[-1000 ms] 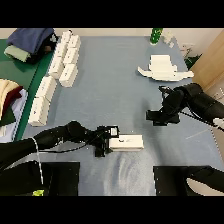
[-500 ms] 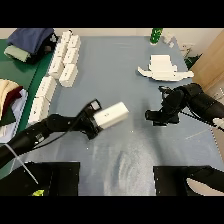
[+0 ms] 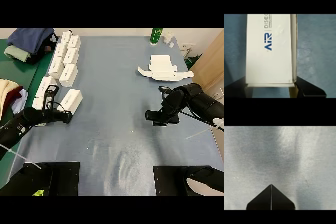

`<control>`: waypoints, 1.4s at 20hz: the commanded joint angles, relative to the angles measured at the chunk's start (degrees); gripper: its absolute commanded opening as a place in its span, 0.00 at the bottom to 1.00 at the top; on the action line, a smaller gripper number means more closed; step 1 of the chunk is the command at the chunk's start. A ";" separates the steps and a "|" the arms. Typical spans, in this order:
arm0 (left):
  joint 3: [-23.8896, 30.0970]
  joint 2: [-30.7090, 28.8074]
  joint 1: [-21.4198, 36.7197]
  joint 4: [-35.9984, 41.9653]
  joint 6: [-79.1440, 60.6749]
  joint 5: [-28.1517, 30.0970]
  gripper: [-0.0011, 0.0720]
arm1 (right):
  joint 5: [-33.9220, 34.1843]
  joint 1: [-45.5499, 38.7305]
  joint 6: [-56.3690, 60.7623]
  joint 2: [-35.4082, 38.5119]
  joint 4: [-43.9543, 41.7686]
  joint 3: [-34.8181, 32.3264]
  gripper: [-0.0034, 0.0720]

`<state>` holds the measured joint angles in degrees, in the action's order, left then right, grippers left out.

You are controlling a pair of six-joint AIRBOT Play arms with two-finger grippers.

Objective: Fold the box.

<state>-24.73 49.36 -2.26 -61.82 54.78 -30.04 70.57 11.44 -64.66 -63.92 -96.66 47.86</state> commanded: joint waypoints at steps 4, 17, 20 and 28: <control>-4.35 9.38 3.06 -1.18 3.34 6.82 0.72 | 0.00 -0.04 0.00 -0.04 -0.02 0.04 0.05; -26.29 31.87 3.06 -1.20 3.58 7.48 0.72 | 0.00 -0.04 0.00 -0.04 -0.02 0.04 0.05; -28.81 34.23 3.06 -1.22 3.52 7.93 0.72 | 0.00 -0.04 0.00 -0.04 -0.02 0.04 0.05; -30.69 36.89 3.06 -1.25 3.13 10.12 0.72 | 0.00 -0.04 0.00 -0.04 0.00 0.04 0.05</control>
<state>-54.98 85.60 0.78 -63.02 58.06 -20.45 70.57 11.44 -64.69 -63.92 -96.66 47.86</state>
